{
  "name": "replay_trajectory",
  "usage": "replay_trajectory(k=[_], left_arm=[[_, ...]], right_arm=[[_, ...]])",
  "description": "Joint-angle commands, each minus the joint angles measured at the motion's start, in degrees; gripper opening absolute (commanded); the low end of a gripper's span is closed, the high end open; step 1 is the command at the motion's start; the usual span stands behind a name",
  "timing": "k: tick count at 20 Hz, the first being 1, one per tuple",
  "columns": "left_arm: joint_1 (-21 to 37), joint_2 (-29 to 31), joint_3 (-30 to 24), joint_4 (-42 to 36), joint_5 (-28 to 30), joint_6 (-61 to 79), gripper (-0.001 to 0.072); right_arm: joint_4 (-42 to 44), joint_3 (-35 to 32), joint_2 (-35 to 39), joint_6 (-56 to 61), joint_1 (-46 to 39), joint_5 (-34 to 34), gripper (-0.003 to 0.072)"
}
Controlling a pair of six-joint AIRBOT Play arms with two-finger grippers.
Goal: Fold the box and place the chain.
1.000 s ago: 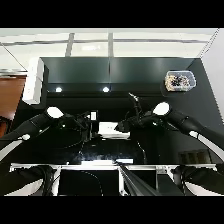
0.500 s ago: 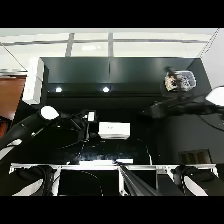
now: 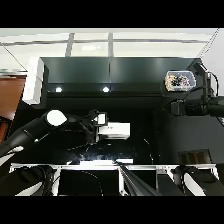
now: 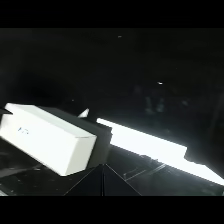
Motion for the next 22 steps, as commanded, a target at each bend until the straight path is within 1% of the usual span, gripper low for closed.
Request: replay_trajectory(k=[1, 4, 7, 9, 12, 19, 22], left_arm=[[-3.2, -4.3, 2.6, -2.7, 3.6, -2.0, 0.0713], [-3.1, -7.1, 4.9, -2.3, 3.1, -4.5, 0.071], [-3.1, -8.9, 6.8, -0.2, 0.1, -8.8, 0.0708], [-3.1, -9.8, 7.3, 1.0, -0.4, -9.3, 0.0708], [-3.1, -11.4, 8.2, 1.1, -4.0, -9.5, 0.0708], [-3.1, -12.4, 9.1, 1.6, -4.5, -9.5, 0.071], [-4.3, -13.9, 9.1, 7.3, -3.7, -9.6, 0.0713]], right_arm=[[-0.9, 0.0, 0.3, 0.2, -0.4, 0.4, 0.0005], [-0.9, 0.0, 0.3, 0.2, -0.4, 0.4, 0.0005], [-1.0, -1.0, 0.3, 0.2, -0.4, 0.4, 0.0005], [-1.7, -1.5, 0.3, 0.2, -0.4, 0.3, 0.0005], [-2.1, -1.7, 0.3, 0.2, -0.4, 0.3, 0.0005], [-2.1, -1.7, 0.2, 0.2, -0.4, -0.2, 0.0005], [-2.1, -1.7, 0.2, 0.2, -0.4, -0.9, 0.0005]])
